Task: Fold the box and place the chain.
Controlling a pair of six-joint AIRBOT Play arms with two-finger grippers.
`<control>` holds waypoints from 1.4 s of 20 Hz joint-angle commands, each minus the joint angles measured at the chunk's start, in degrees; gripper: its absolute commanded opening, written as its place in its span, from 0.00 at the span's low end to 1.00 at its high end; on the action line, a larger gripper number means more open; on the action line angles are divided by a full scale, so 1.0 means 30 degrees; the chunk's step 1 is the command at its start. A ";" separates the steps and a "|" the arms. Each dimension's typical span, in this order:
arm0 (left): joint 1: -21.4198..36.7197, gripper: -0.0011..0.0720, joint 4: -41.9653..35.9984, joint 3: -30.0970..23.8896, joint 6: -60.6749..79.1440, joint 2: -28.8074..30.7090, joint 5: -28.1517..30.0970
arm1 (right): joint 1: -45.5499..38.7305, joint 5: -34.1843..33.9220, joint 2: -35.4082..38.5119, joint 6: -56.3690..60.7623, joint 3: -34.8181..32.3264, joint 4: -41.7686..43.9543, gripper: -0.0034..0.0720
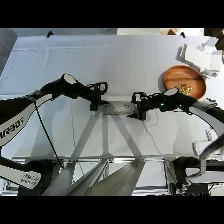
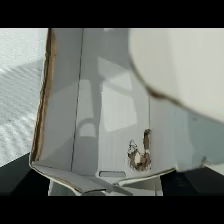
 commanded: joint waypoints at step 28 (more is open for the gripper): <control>0.0000 0.03 -0.0029 -0.0007 -0.0036 -0.0007 0.0051 | 0.0168 -0.0007 -0.0160 0.0007 0.0015 0.0867 0.57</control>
